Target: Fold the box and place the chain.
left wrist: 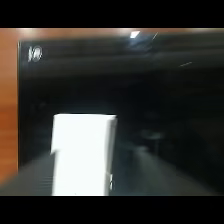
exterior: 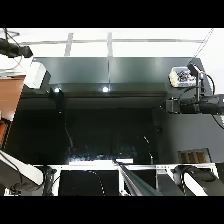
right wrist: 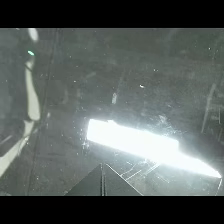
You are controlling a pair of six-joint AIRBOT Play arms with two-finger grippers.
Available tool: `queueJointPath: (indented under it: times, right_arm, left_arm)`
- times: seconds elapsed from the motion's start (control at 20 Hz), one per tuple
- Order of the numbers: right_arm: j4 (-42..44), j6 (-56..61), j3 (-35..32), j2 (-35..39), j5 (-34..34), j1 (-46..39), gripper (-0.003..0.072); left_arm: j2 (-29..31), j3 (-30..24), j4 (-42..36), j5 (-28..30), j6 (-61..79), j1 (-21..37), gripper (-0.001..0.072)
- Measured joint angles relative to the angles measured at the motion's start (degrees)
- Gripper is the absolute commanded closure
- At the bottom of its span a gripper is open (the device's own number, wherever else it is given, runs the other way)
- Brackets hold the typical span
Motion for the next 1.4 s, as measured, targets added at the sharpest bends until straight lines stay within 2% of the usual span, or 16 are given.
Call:
queueJointPath:
  times: [0.15, 0.25, 0.3, 0.45, 0.6, 0.75, 0.85, 1.0, 1.4]
  right_arm:
    - [-0.7, -1.4, -0.1, 0.0, -0.5, 0.0, 0.0673]
    - [-1.3, -3.4, -0.7, 0.0, -2.1, 0.0, 0.0674]
    - [-1.6, -4.6, -1.4, 0.0, -3.8, 0.0, 0.0674]
    - [-2.1, -8.4, -5.5, 0.0, -13.8, 1.5, 0.0674]
    - [-3.4, -10.5, -10.2, 0.0, -24.1, 3.0, 0.0672]
    - [-5.6, -11.4, -12.4, 0.0, -28.0, 3.6, 0.0672]
    - [-6.3, -11.7, -13.1, 0.0, -29.1, 3.7, 0.0672]
    - [-6.9, -11.9, -13.5, 0.0, -30.0, 3.9, 0.0672]
    - [-7.3, -12.1, -13.7, 0.0, -30.5, 3.9, 0.0672]
  left_arm:
    - [9.3, -6.3, -1.6, -4.3, -0.9, -0.7, 0.0684]
    - [16.4, -13.5, -2.8, -6.5, -2.3, -1.8, 0.0683]
    - [20.8, -18.9, -3.9, -6.2, -2.8, -2.9, 0.0683]
    - [35.3, -39.7, -6.4, 0.3, -2.7, -7.5, 0.0682]
    - [49.6, -62.4, -6.9, 11.1, 0.3, -13.4, 0.0679]
    - [59.1, -77.0, -5.9, 18.8, 1.7, -16.2, 0.0679]
    - [62.4, -82.3, -5.8, 21.7, 2.1, -17.1, 0.0678]
    - [64.7, -86.0, -5.7, 24.1, 2.4, -17.7, 0.0679]
    - [65.9, -88.1, -5.6, 25.6, 2.6, -18.1, 0.0679]
